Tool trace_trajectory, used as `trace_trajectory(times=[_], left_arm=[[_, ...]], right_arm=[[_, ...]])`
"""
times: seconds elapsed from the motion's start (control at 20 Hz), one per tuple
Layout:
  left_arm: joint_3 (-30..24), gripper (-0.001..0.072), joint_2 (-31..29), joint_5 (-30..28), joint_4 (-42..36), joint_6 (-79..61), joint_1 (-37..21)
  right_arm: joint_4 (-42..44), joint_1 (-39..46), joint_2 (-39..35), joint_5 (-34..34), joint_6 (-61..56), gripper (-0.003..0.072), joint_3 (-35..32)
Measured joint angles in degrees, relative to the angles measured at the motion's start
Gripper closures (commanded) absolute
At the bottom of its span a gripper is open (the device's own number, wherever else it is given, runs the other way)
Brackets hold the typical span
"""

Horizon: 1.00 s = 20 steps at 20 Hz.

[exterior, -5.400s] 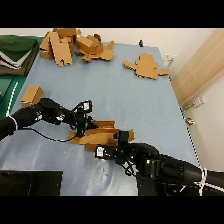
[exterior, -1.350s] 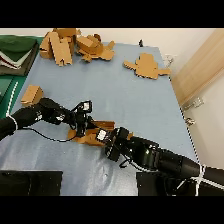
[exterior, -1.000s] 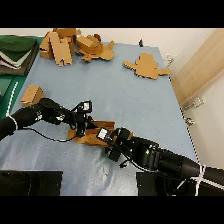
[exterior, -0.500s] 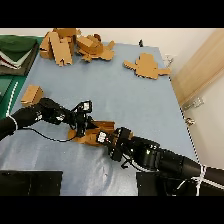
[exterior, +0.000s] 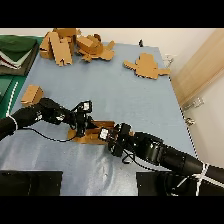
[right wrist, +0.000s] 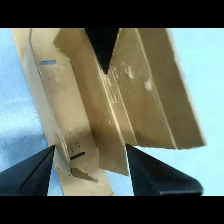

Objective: Fold the box.

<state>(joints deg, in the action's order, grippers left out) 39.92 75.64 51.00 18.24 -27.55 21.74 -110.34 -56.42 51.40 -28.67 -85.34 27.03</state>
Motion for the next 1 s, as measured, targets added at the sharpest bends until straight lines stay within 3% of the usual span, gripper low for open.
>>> trace_trajectory(times=[0.65,1.0], left_arm=[[0.0,0.0694,0.0,0.0,0.0,0.0,0.0],[0.0,0.0694,0.0,0.0,0.0,0.0,0.0]], right_arm=[[6.3,4.7,-1.1,1.1,3.9,-0.0017,-1.2],[21.1,9.9,-2.6,1.9,21.4,-0.0017,-1.2]])
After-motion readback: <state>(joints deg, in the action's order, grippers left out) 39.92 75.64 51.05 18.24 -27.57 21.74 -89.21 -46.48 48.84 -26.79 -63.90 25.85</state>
